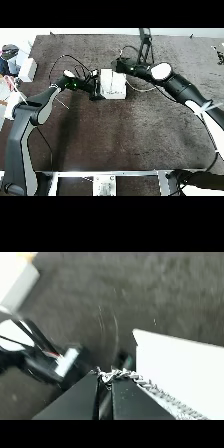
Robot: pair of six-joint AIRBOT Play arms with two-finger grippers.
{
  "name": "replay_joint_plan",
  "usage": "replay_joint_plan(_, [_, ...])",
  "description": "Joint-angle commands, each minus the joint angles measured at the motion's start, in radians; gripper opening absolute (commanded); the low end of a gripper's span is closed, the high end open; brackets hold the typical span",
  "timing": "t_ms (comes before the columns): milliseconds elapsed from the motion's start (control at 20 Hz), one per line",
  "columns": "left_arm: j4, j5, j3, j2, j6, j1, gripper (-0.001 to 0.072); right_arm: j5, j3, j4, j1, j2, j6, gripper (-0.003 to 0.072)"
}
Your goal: Fold the box and place the chain.
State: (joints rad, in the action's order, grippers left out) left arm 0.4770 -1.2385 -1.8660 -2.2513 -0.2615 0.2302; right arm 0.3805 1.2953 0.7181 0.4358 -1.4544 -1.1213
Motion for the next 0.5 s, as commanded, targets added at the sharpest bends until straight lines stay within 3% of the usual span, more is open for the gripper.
replay_joint_plan(0, [0.0,0.0,0.0,0.0,0.0,0.0,0.0467,0.039,-0.004,0.028,-0.01,-0.061,0.0,0.0099])
replay_joint_plan(50, [0.0,0.0,0.0,0.0,0.0,0.0,0.0467,0.053,-0.005,0.053,-0.026,-0.07,-0.001,0.0271])
replay_joint_plan(250, [0.0,0.0,0.0,0.0,0.0,0.0,0.0467,0.124,-0.048,0.063,-0.158,-0.06,-0.026,0.0293])
replay_joint_plan(450, [0.0,0.0,0.0,0.0,0.0,0.0,0.0467,0.185,-0.163,0.063,-0.346,-0.044,-0.027,0.0293])
